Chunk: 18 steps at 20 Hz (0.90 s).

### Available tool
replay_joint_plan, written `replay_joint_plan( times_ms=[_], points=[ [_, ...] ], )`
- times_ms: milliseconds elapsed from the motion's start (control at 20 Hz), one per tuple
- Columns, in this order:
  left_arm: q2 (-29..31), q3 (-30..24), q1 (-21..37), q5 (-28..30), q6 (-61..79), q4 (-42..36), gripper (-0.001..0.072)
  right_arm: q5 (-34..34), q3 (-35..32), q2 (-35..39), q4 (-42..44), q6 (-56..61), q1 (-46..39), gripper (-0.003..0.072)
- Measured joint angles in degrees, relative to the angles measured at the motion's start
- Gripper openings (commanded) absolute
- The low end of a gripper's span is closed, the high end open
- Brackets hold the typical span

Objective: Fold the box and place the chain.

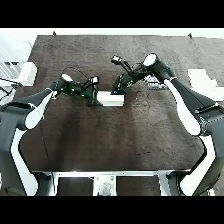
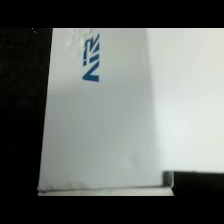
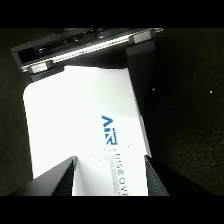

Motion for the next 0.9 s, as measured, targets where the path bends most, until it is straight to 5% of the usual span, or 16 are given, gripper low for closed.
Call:
replay_joint_plan(
  times_ms=[300,550,900],
  points=[
    [0.0,0.0,0.0,0.0,0.0,0.0,0.0476,-0.44,-0.35,0.31,0.87,-0.98,-0.31,0.0494],
    [0.0,0.0,0.0,0.0,0.0,0.0,0.0476,2.86,-0.76,1.49,11.19,-5.6,-3.43,0.0495],
    [0.0,0.0,0.0,0.0,0.0,0.02,0.0475,4.04,-7.37,1.79,15.69,-11.93,-4.68,0.0494]
  ],
)
